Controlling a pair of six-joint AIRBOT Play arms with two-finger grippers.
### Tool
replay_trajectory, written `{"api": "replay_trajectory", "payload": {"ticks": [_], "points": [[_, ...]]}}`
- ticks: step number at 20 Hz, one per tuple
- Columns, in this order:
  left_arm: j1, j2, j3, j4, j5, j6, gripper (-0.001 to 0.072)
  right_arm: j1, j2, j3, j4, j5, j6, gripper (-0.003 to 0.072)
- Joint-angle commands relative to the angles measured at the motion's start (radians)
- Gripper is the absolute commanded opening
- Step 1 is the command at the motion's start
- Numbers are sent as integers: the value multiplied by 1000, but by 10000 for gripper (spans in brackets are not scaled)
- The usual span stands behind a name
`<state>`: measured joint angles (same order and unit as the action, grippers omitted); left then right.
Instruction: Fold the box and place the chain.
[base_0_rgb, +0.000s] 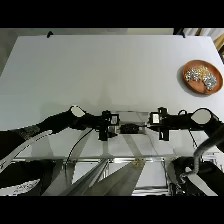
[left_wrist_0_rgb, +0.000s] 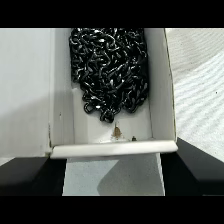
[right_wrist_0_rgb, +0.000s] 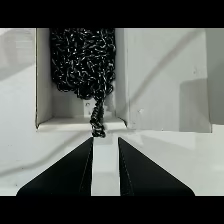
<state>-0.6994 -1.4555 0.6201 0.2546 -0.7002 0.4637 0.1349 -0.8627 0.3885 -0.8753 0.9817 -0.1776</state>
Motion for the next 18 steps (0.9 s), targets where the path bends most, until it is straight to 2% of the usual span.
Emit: {"api": "replay_trajectory", "payload": {"ticks": [1, 8, 9, 10, 11, 13, 18], "points": [[0, 0, 0, 0, 0, 0, 255, 1, -1, 0, 0, 21, -19, 182], [0, 0, 0, 0, 0, 0, 255, 1, -1, 0, 19, 17, -18, 154], [0, 0, 0, 0, 0, 0, 255, 1, -1, 0, 19, 17, -18, 139], [0, 0, 0, 0, 0, 0, 255, 1, -1, 0, 19, 17, -14, 78], [0, 0, 0, 0, 0, 0, 255, 1, -1, 0, 18, 21, -14, 51], [0, 0, 0, 0, 0, 0, 255, 1, -1, 0, 8, 23, -13, 37], [0, 0, 0, 0, 0, 0, 255, 1, 4, 0, -130, -10, 105, 18]]}}
